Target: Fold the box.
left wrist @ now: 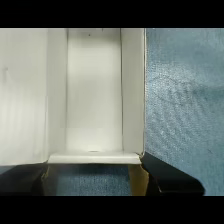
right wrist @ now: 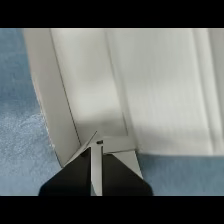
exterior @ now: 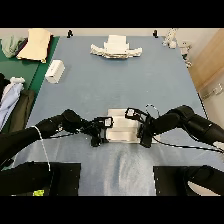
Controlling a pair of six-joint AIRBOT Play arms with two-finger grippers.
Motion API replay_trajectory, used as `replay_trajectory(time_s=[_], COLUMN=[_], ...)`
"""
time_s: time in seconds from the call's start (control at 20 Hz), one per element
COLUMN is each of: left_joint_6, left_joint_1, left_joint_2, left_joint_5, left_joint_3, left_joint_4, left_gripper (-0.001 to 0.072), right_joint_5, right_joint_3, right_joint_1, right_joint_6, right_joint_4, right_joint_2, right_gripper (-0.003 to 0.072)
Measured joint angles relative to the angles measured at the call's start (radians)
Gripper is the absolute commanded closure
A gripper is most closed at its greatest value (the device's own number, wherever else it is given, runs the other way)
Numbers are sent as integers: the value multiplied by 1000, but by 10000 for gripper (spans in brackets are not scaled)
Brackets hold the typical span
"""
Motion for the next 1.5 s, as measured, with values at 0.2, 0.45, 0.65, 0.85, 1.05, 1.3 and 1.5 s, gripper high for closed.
replay_trajectory(time_s=[0.2, 0.45, 0.65, 0.85, 1.05, 1.3, 1.5], left_joint_6=[0, 1, 2, 2, 2, 2, 2], left_joint_1=[0, 0, 0, 0, 0, 0, 0], left_joint_2=[0, 0, 0, 0, 0, 0, 0], left_joint_5=[0, 0, 0, 0, 0, 0, 0], left_joint_3=[0, 0, 0, 0, 0, 0, 0], left_joint_4=[0, 0, 0, 0, 0, 0, 0], left_gripper=[213, 214, 214, 214, 214, 214, 214], right_joint_5=[-83, -221, -203, -111, -72, -57, -54], right_joint_3=[24, 10, -84, -181, -229, -243, -243], right_joint_1=[-10, -148, -330, -425, -451, -458, -459], right_joint_6=[482, 1045, 1131, 1032, 921, 803, 743], right_joint_4=[-195, -430, -288, -43, 122, 268, 339], right_joint_2=[70, 117, 127, 129, 134, 144, 147], right_gripper=[679, 684, 685, 686, 686, 686, 685])
